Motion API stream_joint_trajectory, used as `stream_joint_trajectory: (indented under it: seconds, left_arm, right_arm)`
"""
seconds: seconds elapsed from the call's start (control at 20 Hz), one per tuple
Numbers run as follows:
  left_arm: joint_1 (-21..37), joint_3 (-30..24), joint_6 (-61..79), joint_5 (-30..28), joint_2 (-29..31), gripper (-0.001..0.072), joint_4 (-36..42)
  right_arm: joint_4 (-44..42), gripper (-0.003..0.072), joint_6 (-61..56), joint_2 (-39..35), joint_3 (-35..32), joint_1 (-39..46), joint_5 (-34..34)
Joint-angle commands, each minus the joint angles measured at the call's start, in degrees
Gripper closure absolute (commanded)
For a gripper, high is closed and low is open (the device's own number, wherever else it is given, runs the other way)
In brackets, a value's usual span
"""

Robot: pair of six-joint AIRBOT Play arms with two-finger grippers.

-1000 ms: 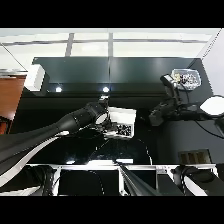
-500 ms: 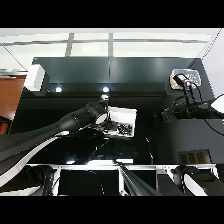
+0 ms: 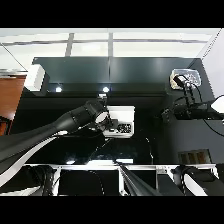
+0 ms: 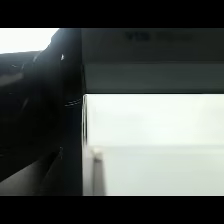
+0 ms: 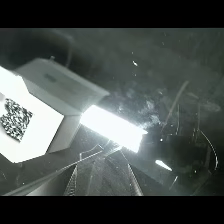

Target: Fold the box and place the chain.

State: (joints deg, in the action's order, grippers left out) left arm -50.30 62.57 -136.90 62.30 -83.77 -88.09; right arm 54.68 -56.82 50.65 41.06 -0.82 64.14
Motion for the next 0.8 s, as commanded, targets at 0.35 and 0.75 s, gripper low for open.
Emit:
stream_joint_trajectory:
  seconds: [0.35,0.75]
  left_arm:
    - [10.99,-14.27,13.42,9.51,24.83,0.0206,-10.03]
    - [38.32,-37.86,91.1,-4.2,29.49,0.0203,51.04]
  right_arm:
    - [-0.04,0.0303,-2.51,0.0,-0.79,0.0,0.52]
    - [-0.24,0.0303,-6.95,0.0,-0.79,0.0,1.27]
